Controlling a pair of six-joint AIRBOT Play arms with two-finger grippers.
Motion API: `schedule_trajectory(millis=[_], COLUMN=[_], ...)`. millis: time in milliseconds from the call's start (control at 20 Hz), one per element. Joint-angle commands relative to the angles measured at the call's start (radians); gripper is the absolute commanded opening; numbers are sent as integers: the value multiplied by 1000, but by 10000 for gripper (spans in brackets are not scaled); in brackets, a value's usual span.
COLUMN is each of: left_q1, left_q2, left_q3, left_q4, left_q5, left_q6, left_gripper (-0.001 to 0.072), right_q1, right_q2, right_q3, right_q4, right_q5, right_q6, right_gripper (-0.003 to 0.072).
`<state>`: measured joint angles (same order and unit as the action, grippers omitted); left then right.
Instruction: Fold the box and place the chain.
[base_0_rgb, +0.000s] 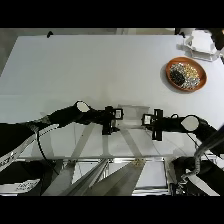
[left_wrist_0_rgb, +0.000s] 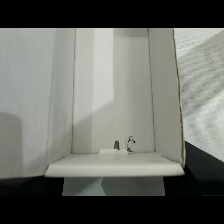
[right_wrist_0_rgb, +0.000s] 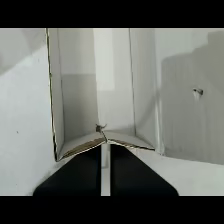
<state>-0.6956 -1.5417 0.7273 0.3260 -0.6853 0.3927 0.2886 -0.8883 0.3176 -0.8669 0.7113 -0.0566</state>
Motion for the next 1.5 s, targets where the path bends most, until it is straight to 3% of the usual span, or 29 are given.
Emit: schedule_trajectory(millis=[0, 350, 400, 500, 550, 600, 700, 800, 850, 900, 1150, 1300, 1450], left_q1=[0, 0, 0, 0, 0, 0, 0, 0, 0, 0, 0, 0, 0], left_q2=[0, 0, 0, 0, 0, 0, 0, 0, 0, 0, 0, 0, 0], left_q3=[0, 0, 0, 0, 0, 0, 0, 0, 0, 0, 0, 0, 0], left_q4=[0, 0, 0, 0, 0, 0, 0, 0, 0, 0, 0, 0, 0], left_q5=[0, 0, 0, 0, 0, 0, 0, 0, 0, 0, 0, 0, 0], left_q6=[0, 0, 0, 0, 0, 0, 0, 0, 0, 0, 0, 0, 0], left_gripper=[312, 312, 312, 312, 312, 312, 312, 312, 312, 312, 312, 312, 312], right_q1=[0, 46, 47, 47, 47, 47, 47, 47, 47, 47, -27, -142, -290], right_q2=[-5, -56, -66, -75, -75, -75, -75, -75, -74, -71, 61, 184, 243], right_q3=[0, -1, -1, -1, -1, -1, -1, -1, -1, -1, 0, 2, 23], right_q4=[55, 112, 112, 112, 113, 113, 113, 113, 116, 116, 108, 79, 74], right_q5=[3, -29, -28, -28, -31, -44, -50, -46, -35, -15, 143, 203, 307], right_q6=[-40, -109, -110, -109, -109, -109, -109, -108, -73, -28, 293, 816, 1169], right_gripper=[31, 38, 79, 258, 305, 344, 349, 318, 211, 7, 9, 10, 10])
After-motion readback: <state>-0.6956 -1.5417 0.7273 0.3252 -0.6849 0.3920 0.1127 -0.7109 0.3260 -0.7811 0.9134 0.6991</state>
